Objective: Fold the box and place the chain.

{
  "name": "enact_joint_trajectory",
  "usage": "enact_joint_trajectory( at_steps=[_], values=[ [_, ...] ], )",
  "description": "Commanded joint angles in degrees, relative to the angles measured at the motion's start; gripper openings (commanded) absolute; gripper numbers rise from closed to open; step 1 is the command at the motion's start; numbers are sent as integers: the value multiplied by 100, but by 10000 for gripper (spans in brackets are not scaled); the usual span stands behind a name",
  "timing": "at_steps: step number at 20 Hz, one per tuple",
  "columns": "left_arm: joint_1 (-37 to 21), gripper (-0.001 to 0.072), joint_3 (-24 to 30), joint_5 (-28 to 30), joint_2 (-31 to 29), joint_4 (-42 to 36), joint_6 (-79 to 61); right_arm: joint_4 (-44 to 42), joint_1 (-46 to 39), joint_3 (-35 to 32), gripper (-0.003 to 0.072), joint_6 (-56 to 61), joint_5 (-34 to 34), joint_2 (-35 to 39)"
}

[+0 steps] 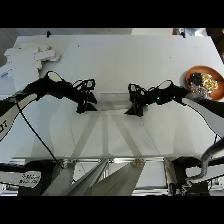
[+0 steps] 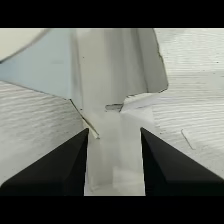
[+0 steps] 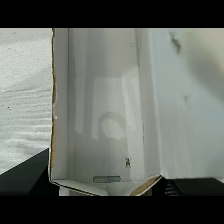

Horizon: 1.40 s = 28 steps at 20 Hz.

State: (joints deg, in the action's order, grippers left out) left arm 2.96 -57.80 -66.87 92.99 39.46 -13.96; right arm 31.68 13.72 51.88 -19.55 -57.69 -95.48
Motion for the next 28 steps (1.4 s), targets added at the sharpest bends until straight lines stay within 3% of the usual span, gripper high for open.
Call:
enact_joint_trajectory(
  at_steps=[1, 8, 14, 17, 19, 21, 25, 27, 28],
  values=[
    [0, 362, 0, 114, 4, 0, 7, 0, 2, 2, 309, -4, 2, -2],
    [168, 361, 0, -92, 4, 0, -446, 0, 2, 2, 309, -4, 2, -2],
    [323, 349, 0, 120, 4, -9, -573, 0, 2, 2, 309, -4, 2, -2],
    [361, 273, 0, 367, 4, -24, -507, 0, 2, 2, 309, -4, 2, 0],
    [387, 271, 2, 367, 4, -85, -507, 0, 2, 2, 309, -4, 2, -2],
    [393, 196, 4, 369, 4, -260, -507, 0, 2, 2, 309, -4, 2, 0],
    [426, 194, 4, 367, 4, -452, -503, 0, 2, 2, 309, -4, 2, -2],
    [428, 110, 4, 363, 4, -459, -466, 0, 2, 2, 309, -4, 2, -2],
    [428, 108, 4, 363, 4, -459, -337, 0, 2, 2, 309, -4, 2, -2]
  ],
)
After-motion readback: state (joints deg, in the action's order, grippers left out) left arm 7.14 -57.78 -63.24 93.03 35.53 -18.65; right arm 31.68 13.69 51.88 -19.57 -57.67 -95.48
